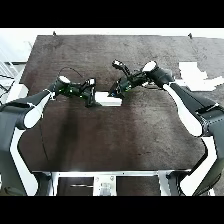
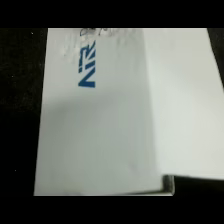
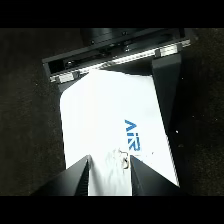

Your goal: Fold the box and place the chain.

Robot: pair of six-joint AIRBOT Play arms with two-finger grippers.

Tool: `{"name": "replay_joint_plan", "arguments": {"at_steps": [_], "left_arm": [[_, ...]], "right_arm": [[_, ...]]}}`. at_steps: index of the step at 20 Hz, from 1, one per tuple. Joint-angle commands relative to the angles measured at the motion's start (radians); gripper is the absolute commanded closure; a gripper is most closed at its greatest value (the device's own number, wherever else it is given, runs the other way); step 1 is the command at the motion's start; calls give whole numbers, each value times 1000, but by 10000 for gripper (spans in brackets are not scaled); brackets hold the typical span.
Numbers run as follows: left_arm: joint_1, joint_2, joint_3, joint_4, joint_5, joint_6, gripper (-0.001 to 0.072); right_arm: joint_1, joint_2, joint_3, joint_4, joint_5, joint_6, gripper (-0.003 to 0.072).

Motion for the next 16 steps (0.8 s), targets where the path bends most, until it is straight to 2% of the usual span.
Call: {"name": "replay_joint_plan", "arguments": {"at_steps": [1, 5, 10, 16], "left_arm": [[0, 0, 0, 0, 0, 0, 234], [0, 0, 0, 0, 1, 0, 234], [0, 0, 0, 0, 0, 0, 234], [0, 0, 0, 0, 0, 0, 234]], "right_arm": [[3, 0, 3, -5, -5, -3, 393], [3, 2, 30, -10, -4, -2, 391], [21, 3, 34, -115, -19, -2, 356], [33, 27, 34, -118, -26, -3, 356]]}}
